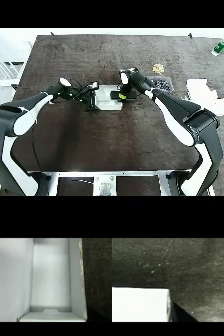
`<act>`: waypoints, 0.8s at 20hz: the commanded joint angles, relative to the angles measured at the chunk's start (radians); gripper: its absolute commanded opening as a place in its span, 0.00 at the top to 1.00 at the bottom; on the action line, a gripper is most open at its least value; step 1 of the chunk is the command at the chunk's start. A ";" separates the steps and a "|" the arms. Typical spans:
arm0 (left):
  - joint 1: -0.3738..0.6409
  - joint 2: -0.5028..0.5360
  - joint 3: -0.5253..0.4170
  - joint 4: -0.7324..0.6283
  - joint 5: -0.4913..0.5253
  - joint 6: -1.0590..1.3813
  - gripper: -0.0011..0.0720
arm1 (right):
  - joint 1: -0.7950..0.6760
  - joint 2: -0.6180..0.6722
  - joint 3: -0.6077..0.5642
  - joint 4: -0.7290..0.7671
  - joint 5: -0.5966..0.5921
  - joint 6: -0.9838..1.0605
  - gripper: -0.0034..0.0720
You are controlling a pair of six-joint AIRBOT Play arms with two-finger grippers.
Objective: Fold the box and place the chain.
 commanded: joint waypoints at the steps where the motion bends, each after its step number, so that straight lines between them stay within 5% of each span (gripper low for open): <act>1: 0.001 0.000 0.000 0.001 0.003 -0.001 0.25 | 0.010 -0.001 0.001 -0.003 -0.001 0.018 0.88; 5: 0.001 0.000 0.000 0.001 0.003 -0.001 0.25 | 0.014 0.000 0.001 -0.004 -0.044 0.017 0.92; 7: 0.001 0.000 0.000 0.001 0.003 -0.001 0.25 | 0.015 0.004 0.002 -0.003 -0.053 -0.020 0.34; 16: 0.001 0.000 0.000 0.001 0.003 -0.001 0.25 | 0.014 0.218 -0.005 -0.028 0.005 -0.188 0.33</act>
